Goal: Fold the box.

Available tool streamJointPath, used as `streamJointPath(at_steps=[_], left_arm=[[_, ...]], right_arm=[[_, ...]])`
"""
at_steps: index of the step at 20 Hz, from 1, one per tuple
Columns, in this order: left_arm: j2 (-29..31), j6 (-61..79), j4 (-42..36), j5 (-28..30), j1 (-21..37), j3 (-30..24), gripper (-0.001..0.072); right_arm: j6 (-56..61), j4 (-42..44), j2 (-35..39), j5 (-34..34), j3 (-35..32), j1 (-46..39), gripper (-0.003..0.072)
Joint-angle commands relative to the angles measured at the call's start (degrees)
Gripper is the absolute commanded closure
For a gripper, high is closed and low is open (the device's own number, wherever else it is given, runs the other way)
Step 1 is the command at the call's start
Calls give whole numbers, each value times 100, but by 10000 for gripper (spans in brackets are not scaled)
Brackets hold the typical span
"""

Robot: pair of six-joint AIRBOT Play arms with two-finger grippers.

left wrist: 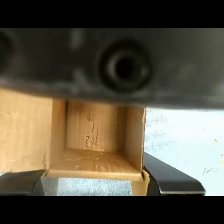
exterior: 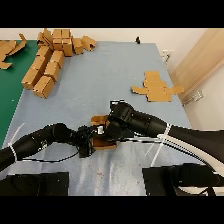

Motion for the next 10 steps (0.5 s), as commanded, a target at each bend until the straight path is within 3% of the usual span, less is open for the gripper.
streamJointPath(at_steps=[1,8,10], left_arm=[[-4,-2,0,0,4,0,179],[-4,-2,0,0,4,0,179],[-4,-2,0,0,4,0,178]], right_arm=[[2,26,7,-2,107,2,403],[4,-48,7,-225,310,-17,405],[2,-107,7,-245,330,-17,484]])
